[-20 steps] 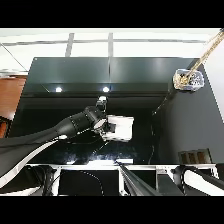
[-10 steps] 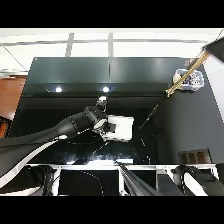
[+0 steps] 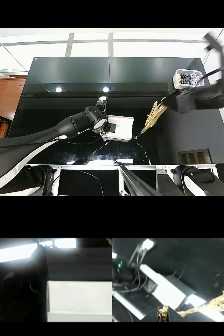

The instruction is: Fold the box and place the chain.

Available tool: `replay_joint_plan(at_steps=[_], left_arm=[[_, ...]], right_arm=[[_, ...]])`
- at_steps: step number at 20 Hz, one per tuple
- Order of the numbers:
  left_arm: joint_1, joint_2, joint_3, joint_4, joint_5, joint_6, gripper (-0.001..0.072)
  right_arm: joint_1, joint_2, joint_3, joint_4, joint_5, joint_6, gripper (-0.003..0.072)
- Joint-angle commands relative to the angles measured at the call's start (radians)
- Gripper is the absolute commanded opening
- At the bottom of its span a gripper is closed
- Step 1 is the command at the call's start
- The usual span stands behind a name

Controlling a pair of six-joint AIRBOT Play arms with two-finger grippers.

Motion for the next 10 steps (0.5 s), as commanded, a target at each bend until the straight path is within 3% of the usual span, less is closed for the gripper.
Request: replay_joint_plan(at_steps=[1, 10], left_arm=[[0.000, 0.000, 0.000, 0.000, -0.001, 0.000, 0.0032], [0.000, 0.000, 0.000, 0.000, 0.000, 0.000, 0.0031]], right_arm=[[0.086, 0.002, -0.118, 0.054, -0.084, -0.008, 0.0041], [0.296, -0.040, -0.311, 0.216, -0.404, -0.007, 0.0041]])
